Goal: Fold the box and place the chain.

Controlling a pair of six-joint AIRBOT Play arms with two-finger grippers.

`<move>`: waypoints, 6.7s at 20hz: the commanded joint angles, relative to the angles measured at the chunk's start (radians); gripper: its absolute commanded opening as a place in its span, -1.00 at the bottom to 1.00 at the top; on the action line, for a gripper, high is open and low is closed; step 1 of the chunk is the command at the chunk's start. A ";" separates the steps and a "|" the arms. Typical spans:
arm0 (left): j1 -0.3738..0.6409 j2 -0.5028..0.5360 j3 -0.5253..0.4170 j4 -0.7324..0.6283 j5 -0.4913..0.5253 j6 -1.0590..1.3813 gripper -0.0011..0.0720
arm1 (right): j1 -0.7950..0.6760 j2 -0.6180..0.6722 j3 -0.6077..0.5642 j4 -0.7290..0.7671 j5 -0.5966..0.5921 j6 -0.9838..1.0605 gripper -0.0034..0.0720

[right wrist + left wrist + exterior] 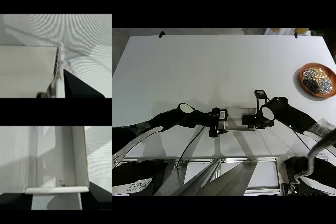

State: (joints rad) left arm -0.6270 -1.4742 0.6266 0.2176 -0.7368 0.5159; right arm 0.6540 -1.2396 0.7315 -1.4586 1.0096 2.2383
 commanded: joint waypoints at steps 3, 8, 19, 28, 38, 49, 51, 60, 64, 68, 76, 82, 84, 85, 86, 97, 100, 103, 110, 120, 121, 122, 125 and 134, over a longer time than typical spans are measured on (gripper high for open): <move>0.000 0.000 0.001 0.000 0.000 0.000 -0.22 | 0.008 -0.036 0.015 0.003 -0.003 0.016 -0.38; 0.000 0.000 0.001 0.000 0.000 0.000 -0.22 | 0.020 -0.040 0.018 -0.008 -0.021 0.016 -0.66; 0.000 0.000 0.001 0.000 0.000 0.000 -0.22 | 0.045 -0.049 0.090 -0.083 0.012 0.016 -0.44; 0.000 0.000 0.001 0.000 0.000 0.000 -0.22 | 0.068 -0.105 0.093 -0.126 0.075 0.041 -0.10; 0.000 0.000 0.001 0.000 0.000 0.000 -0.22 | 0.071 -0.114 0.093 -0.109 0.080 0.055 -0.78; 0.000 0.000 0.001 0.000 0.000 0.000 -0.22 | -0.098 0.111 0.318 -0.146 0.381 -0.452 0.67; 0.000 0.000 0.001 0.000 0.000 0.000 -0.22 | -0.242 0.108 0.418 -0.151 0.339 -0.552 0.46; 0.000 0.000 0.001 0.000 0.000 0.000 -0.22 | -0.815 -0.060 0.553 -0.158 0.172 -0.760 0.04; 0.000 0.000 0.001 0.000 0.000 0.000 -0.22 | -0.914 -0.166 0.553 -0.198 0.012 -0.759 -0.04; 0.000 0.000 0.001 0.000 0.000 0.000 -0.22 | -0.975 -0.276 0.553 -0.220 -0.058 -0.741 -0.07; 0.000 0.000 0.001 0.000 0.000 0.000 -0.22 | -1.032 -0.384 0.552 -0.200 -0.147 -0.698 -0.07; 0.000 0.000 0.001 0.000 0.000 0.000 -0.22 | -1.032 -0.414 0.552 -0.177 -0.195 -0.698 -0.08; 0.000 0.000 0.001 0.000 0.000 0.000 -0.22 | -1.032 -0.430 0.552 -0.179 -0.191 -0.698 -0.09; 0.000 0.000 0.001 0.000 0.000 0.000 -0.22 | -1.032 -0.438 0.552 -0.178 -0.188 -0.697 -0.09; 0.000 0.000 0.001 0.000 0.000 0.000 -0.22 | -1.032 -0.442 0.552 -0.179 -0.188 -0.697 -0.13; 0.000 0.000 0.001 0.000 0.000 0.000 -0.22 | -1.032 -0.441 0.553 -0.183 -0.193 -0.699 -0.87; 0.000 0.000 0.001 0.000 0.000 0.000 -0.22 | -1.032 -0.395 0.552 -0.195 -0.140 -0.705 -0.87; 0.000 0.000 0.001 0.000 0.000 0.000 -0.22 | -1.032 -0.266 0.552 -0.193 -0.063 -0.756 -0.87; 0.000 0.000 0.001 0.000 0.000 0.000 -0.22 | -1.032 0.133 0.552 -0.079 0.190 -0.835 -0.87; 0.000 0.000 0.001 0.000 0.000 0.000 -0.22 | -0.958 0.531 0.551 0.417 0.491 -0.904 -0.87; 0.000 0.000 0.001 0.000 0.000 0.000 -0.22 | -0.908 0.568 0.550 0.449 0.487 -0.903 -0.87; 0.000 0.000 0.001 0.000 0.000 0.000 -0.22 | -0.856 0.600 0.543 0.463 0.486 -0.889 -0.87; 0.000 0.000 0.001 0.000 0.000 0.000 -0.22 | -0.686 0.686 0.484 0.465 0.479 -0.823 -0.87; 0.000 0.000 0.001 0.000 0.000 0.000 -0.22 | -0.135 0.724 0.025 0.406 0.029 -0.718 -0.87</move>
State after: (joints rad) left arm -0.6281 -1.4742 0.6266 0.2173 -0.7368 0.5156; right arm 0.3489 -0.5022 0.8890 -1.0096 1.2224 1.4845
